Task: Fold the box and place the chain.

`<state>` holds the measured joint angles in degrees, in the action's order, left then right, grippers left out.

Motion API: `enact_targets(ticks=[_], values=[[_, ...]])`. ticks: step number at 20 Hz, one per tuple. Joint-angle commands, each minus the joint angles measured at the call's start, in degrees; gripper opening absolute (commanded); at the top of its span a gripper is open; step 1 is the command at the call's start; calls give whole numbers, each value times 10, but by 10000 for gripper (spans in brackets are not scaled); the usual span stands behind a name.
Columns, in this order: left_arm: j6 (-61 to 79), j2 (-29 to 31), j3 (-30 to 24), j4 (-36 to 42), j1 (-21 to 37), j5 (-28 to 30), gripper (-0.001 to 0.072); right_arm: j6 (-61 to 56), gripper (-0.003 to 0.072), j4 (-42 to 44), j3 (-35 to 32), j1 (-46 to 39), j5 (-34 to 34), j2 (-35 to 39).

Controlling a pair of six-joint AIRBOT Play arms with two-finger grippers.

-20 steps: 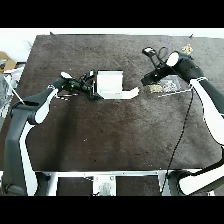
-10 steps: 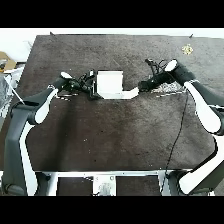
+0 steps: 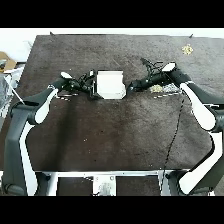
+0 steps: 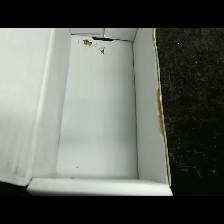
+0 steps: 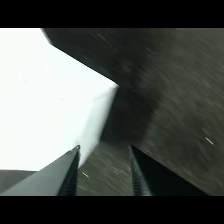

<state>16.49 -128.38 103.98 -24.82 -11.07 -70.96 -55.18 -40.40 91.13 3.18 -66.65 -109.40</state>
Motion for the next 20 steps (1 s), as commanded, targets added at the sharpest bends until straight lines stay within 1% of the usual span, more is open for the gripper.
enact_targets(ticks=[1, 3, 4, 8, 11, 12, 16, 20], values=[[0, 0, 0, 0, 0, 0, 233, 31, 573, 57, 0, 4, -2, -2], [0, 0, 0, 0, 0, 0, 234, 22, 570, 57, 0, 10, 0, -1], [0, 0, 0, 0, 0, 0, 234, 13, 501, 52, 0, 15, 3, -2], [0, 0, 0, 0, 0, 0, 233, -19, 494, -2, 0, 41, 20, -1], [0, 0, 0, 0, 0, 0, 233, -23, 493, -3, 1, 48, 43, -1], [0, 0, 0, 0, 0, 0, 234, -33, 438, -5, 1, 50, 51, -1], [0, 0, 0, 0, 0, 0, 233, -59, 437, -7, 1, 58, 78, -1], [0, 0, 0, 0, 0, 0, 233, -111, 438, -69, 2, 77, 108, -1]])
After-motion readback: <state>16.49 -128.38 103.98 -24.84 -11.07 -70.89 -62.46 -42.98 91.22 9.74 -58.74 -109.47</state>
